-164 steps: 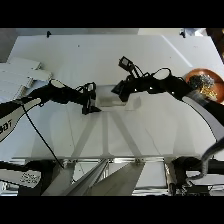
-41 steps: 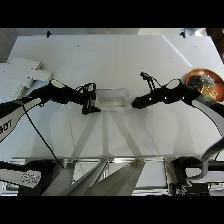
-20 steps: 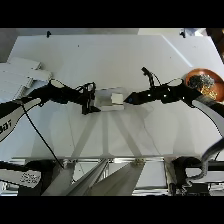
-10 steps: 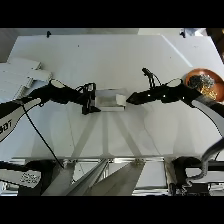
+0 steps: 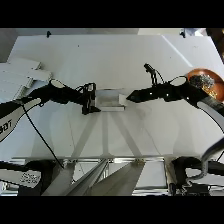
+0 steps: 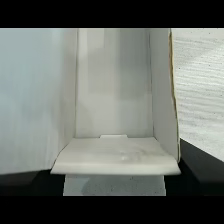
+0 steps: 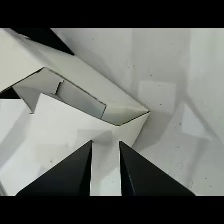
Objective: Fold the box and place the chain.
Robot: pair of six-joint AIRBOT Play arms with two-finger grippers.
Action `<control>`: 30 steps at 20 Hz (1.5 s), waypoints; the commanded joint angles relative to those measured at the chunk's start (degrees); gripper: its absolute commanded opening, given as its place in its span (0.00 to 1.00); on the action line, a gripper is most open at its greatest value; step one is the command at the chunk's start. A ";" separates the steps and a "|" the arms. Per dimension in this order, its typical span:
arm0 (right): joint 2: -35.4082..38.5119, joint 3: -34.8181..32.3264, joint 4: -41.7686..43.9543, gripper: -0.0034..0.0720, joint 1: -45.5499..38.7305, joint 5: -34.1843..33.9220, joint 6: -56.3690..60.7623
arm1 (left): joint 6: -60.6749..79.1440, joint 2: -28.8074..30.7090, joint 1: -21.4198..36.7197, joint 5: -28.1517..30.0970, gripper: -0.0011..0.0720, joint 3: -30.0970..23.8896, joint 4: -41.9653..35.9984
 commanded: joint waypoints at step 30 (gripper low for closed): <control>-0.04 0.00 -19.78 0.70 13.86 -18.53 21.77 | 0.00 -0.02 0.00 0.00 0.25 0.02 -0.02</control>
